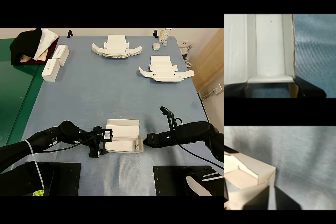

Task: Fold the box.

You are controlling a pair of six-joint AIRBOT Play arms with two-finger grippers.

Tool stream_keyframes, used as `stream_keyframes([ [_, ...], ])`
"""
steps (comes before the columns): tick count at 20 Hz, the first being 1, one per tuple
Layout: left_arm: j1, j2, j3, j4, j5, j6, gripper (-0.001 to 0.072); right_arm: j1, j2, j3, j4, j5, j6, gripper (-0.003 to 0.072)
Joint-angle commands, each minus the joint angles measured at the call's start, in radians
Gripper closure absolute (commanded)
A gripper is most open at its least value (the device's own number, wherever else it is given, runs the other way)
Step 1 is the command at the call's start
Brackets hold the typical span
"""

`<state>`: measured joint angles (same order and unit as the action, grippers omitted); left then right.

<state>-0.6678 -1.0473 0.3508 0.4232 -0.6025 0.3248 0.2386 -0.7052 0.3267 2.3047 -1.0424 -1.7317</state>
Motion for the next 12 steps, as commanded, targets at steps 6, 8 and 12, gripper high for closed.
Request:
stream_keyframes([
  [6, 0.0, 0.0, 0.0, 0.0, 0.0, 0.0, 0.0256, 0.033, 0.006, 0.05, 0.006, 0.021, 0.078, 0.0226],
  [8, 0.0, 0.0, 0.0, 0.0, 0.0, 0.0, 0.0256, 0.076, 0.006, 0.05, 0.007, 0.026, 0.084, 0.0226],
  [12, 0.0, 0.0, 0.0, 0.0, 0.0, 0.0, 0.0256, 0.224, -0.013, 0.053, -0.077, 0.106, 0.22, 0.0236],
])
